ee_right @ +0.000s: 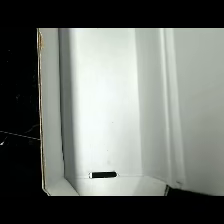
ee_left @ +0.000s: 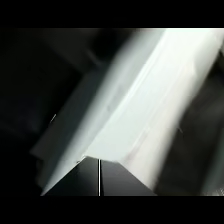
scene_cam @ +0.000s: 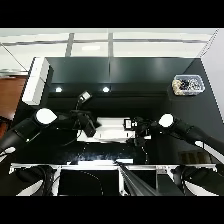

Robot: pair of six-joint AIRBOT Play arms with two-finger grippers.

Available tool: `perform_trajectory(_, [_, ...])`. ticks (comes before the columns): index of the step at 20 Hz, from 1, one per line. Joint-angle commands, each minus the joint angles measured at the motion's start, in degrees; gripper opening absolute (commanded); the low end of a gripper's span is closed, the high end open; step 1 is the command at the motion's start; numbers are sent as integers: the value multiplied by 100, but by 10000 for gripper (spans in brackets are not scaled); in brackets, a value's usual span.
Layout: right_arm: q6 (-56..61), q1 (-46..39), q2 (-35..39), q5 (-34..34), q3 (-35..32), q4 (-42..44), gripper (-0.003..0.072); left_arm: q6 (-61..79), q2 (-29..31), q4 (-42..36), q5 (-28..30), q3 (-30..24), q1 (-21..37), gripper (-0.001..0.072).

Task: Fold the box and place the chain.

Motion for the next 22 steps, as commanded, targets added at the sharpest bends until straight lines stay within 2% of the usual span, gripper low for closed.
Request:
perform_trajectory(1, [4,4,-4,4,-4,0,130,398,-334,-754,1504,-39,-138,34])
perform_trajectory(3, [4,4,-4,4,-4,0,130,444,-592,-748,1775,-20,-306,34])
perform_trajectory(6, [4,4,-4,2,-4,0,130,699,-896,-682,1755,15,-531,34])
perform_trajectory(10, [4,4,-4,2,-4,0,130,680,-1145,-195,1058,17,-590,32])
perform_trajectory(12, [4,4,-4,2,-4,0,130,680,-1110,-20,1008,20,-586,32])
perform_trajectory(15, [4,4,-4,4,-4,0,130,680,-837,275,1213,105,-389,32])
perform_trajectory(17, [4,4,-4,4,-4,0,130,678,-507,610,1058,151,-87,34])
perform_trajectory(19, [7,4,-4,4,-4,0,130,678,-81,1051,645,151,317,36])
perform_trajectory(22, [7,4,-4,4,-4,0,130,675,542,2127,-216,149,1141,37])
